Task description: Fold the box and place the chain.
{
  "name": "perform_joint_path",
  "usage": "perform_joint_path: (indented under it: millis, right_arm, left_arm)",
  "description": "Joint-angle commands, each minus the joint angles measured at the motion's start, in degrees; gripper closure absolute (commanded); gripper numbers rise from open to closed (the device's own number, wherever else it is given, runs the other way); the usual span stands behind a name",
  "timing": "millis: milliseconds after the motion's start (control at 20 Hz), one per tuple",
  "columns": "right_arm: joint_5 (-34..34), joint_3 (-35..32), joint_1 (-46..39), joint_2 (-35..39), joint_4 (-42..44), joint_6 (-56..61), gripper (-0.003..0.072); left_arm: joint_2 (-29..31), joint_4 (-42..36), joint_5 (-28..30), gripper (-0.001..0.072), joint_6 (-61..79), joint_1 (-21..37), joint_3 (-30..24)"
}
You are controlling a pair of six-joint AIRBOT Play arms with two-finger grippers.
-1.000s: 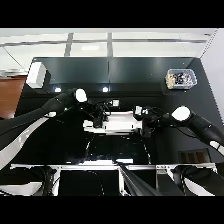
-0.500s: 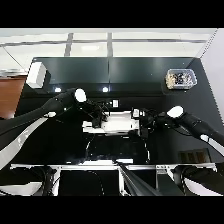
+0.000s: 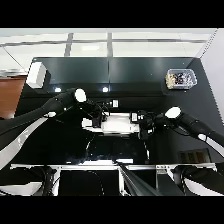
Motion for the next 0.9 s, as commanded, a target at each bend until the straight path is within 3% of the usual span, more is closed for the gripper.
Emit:
perform_joint_path:
  millis: [0, 850]
  right_arm:
    - [-1.2, 0.0, 0.0, -0.2, 1.1, 0.5, -0.0023]
    - [-3.7, 0.7, 1.7, -1.8, -2.2, 5.6, -0.0019]
  left_arm:
    - [0.0, -0.1, 0.0, 0.0682, 0.0, 0.0, 0.0]
    - [0.0, -0.3, -0.1, 0.0681, 0.0, 0.0, 0.0]
